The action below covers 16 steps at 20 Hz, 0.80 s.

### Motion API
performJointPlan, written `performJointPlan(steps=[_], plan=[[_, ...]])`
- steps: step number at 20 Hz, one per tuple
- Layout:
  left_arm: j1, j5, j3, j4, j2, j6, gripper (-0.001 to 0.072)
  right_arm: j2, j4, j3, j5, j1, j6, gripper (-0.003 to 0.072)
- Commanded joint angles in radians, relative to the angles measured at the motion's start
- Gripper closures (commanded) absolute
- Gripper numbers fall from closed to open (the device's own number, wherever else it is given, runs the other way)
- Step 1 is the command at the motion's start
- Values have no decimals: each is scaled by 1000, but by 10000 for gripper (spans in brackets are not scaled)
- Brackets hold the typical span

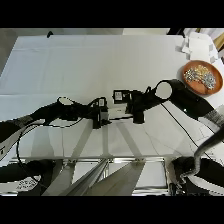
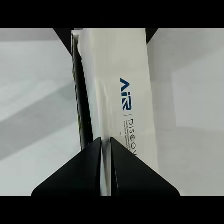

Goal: Fold the box and place the chain.

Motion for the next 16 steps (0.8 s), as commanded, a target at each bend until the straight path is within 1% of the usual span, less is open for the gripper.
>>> performJointPlan(steps=[1,5,9,12,14,16], plan=[[0,-2,0,1,0,0,573,0,-2,0,16,0,3,643],[0,-2,0,1,0,1,573,-1,8,-1,16,1,18,644],[0,-2,0,1,0,0,573,-2,25,-51,13,1,21,644],[0,-2,0,1,0,1,573,-2,37,-65,12,1,21,643],[0,-2,0,1,0,0,573,-2,37,-65,12,1,21,620],[0,-2,0,1,0,0,573,-2,44,-65,11,1,19,615]])
